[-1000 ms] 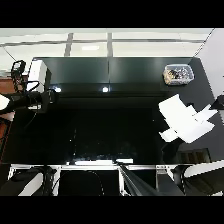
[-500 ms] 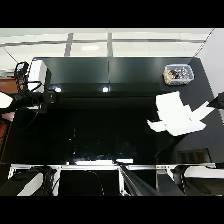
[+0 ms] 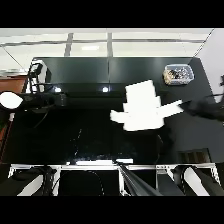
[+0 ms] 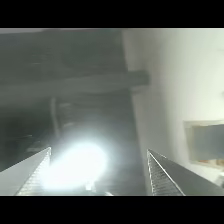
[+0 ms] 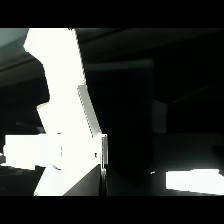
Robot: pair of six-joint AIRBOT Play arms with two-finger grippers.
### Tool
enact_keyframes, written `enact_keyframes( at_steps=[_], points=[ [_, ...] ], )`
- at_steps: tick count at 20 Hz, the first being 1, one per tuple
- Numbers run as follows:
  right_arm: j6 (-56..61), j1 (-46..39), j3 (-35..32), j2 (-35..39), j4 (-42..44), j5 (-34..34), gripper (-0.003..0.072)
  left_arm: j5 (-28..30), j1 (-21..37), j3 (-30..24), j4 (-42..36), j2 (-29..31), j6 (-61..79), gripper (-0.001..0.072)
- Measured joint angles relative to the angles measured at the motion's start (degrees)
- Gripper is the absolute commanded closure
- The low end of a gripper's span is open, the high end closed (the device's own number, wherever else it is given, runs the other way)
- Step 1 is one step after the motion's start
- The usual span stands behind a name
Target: Fold the box and place the chain.
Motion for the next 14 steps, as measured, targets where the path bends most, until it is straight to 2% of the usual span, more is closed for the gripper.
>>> enact_keyframes(
  at_steps=[4,8,10,14],
  points=[
    [4.92,15.65,-10.03,4.85,3.21,-13.27,0.0674,-0.52,-4.52,1.16,-8.37,-5.44,2.60,0.0007],
    [7.26,26.47,-13.49,6.19,4.55,-23.69,0.0674,-7.13,-4.59,4.94,-22.16,-16.98,9.73,0.0008],
    [7.87,28.74,-14.14,6.45,4.79,-26.14,0.0674,-10.84,-4.46,7.74,-27.15,-22.95,12.15,0.0009],
    [8.37,30.60,-14.64,6.62,5.05,-28.22,0.0673,-15.08,-5.84,14.19,-31.19,-32.48,13.40,0.0009]
  ],
)
